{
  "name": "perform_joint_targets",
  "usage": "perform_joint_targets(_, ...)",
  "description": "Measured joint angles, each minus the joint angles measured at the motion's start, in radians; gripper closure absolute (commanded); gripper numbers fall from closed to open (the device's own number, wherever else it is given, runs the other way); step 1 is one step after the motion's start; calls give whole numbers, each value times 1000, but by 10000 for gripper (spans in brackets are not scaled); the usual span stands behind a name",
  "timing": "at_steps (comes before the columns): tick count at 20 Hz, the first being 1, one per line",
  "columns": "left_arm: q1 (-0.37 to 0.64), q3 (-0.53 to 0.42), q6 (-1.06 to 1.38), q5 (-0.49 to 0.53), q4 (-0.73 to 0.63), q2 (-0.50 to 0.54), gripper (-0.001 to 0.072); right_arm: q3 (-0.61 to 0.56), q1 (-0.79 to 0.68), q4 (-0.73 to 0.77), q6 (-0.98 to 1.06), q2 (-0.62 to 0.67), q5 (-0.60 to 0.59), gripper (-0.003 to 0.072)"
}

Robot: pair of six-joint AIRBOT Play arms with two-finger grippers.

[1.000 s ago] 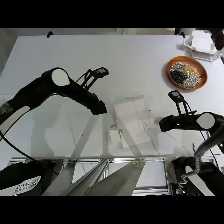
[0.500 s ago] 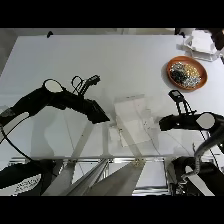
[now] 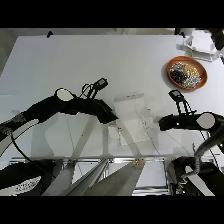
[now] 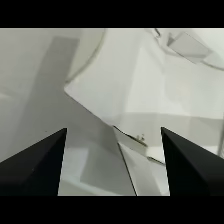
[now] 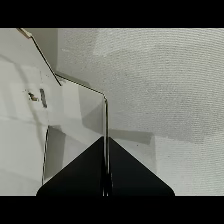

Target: Fold the box and place the chain.

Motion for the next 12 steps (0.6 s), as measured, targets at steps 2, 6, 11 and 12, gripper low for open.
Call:
perform_joint_targets(2, -6, 2, 2, 41, -22, -17, 77, 0, 0, 0, 0, 0, 0, 670)
perform_joint_targets(6, -12, 33, 3, 69, -59, -62, 80, 0, 0, 1, 0, 0, 0, 670)
perform_joint_targets(11, -16, 114, 3, -57, -76, -159, 80, 0, 0, 1, 0, 0, 0, 670)
perform_joint_targets(12, -18, 124, 3, -86, -76, -179, 80, 0, 0, 1, 0, 0, 0, 670)
